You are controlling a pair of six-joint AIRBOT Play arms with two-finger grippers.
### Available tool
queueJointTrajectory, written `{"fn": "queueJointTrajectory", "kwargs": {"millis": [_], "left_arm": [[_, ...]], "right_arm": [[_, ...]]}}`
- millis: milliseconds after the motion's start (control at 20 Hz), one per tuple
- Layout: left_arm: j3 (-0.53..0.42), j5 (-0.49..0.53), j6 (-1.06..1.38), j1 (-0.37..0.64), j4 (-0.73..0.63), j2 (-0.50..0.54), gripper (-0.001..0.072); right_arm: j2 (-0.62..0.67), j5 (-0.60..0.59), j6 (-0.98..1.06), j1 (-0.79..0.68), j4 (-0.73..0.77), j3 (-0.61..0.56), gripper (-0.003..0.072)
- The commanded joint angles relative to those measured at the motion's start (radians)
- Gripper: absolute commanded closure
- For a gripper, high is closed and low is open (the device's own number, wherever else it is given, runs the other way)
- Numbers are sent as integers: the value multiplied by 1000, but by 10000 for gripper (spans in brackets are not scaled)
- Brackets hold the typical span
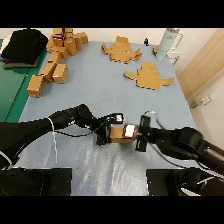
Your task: Fold the box.
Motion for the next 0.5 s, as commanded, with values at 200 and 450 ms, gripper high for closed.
{"fn": "queueJointTrajectory", "kwargs": {"millis": [200,450], "left_arm": [[0,0,0,0,0,1,300],[0,1,0,0,0,1,301]], "right_arm": [[33,-262,780,-240,-195,24,681],[-224,-421,779,-419,134,110,680]]}}
